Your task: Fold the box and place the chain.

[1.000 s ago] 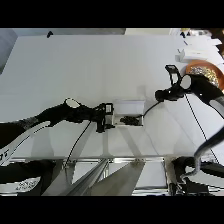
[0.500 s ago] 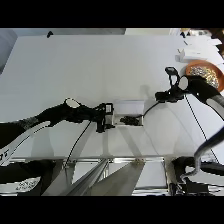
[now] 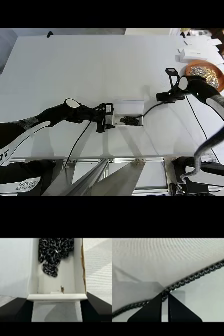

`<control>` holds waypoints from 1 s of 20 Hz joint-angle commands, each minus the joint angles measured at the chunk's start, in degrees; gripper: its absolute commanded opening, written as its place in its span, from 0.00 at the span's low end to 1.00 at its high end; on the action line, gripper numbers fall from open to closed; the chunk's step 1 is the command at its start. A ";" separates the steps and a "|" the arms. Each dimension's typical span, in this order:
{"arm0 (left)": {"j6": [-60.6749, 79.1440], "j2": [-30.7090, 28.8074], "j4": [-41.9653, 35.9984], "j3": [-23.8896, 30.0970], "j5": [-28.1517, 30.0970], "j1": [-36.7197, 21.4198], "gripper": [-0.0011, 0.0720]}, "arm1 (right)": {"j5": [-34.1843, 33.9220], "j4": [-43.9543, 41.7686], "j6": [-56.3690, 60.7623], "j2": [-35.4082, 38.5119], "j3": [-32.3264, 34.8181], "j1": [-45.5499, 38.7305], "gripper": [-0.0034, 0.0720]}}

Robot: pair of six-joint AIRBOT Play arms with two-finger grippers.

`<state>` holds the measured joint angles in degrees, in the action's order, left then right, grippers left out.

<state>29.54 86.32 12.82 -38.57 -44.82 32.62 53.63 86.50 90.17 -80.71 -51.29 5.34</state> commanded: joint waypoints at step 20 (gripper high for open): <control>0.02 -0.04 0.02 -0.02 -0.04 -0.02 0.36 | 12.26 -25.20 -11.15 48.81 5.70 14.12 0.07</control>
<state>29.56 86.32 12.82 -38.57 -44.84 32.62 65.39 64.31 79.66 -34.06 -45.91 14.57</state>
